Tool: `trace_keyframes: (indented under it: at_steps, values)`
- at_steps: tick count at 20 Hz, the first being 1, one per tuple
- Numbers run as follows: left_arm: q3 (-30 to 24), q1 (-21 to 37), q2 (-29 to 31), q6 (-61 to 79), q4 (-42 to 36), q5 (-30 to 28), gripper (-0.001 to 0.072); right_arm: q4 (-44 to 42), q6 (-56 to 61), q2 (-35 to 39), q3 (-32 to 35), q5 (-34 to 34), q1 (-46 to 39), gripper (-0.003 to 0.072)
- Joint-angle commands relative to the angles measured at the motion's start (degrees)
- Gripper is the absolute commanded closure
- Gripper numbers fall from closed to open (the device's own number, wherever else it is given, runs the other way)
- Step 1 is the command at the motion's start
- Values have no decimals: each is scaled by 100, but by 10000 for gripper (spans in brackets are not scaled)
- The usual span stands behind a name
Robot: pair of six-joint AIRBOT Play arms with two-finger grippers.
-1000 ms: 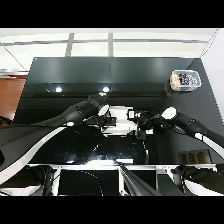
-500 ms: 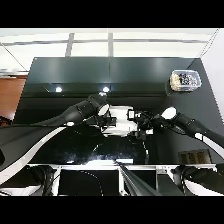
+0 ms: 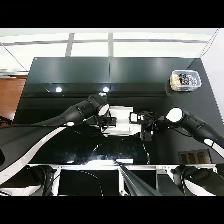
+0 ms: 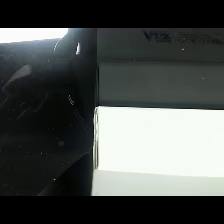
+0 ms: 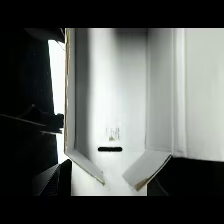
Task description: Fold the box and place the chain.
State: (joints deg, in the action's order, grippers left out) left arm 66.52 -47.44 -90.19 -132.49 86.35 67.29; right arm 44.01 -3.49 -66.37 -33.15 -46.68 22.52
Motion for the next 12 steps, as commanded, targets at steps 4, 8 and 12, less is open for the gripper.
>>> trace_keyframes:
  at_steps: [4, 8, 12]
  values:
    - [0, 4, 2, 2, 13, 48, 683, -229, -778, 0, -4, 308, 0, 249]
    - [0, 4, 2, 0, 13, 48, 683, -407, -568, -2, -4, 302, 37, 459]
    - [0, 4, 2, 2, 9, 50, 683, -1069, -352, -166, -4, 398, 214, 505]
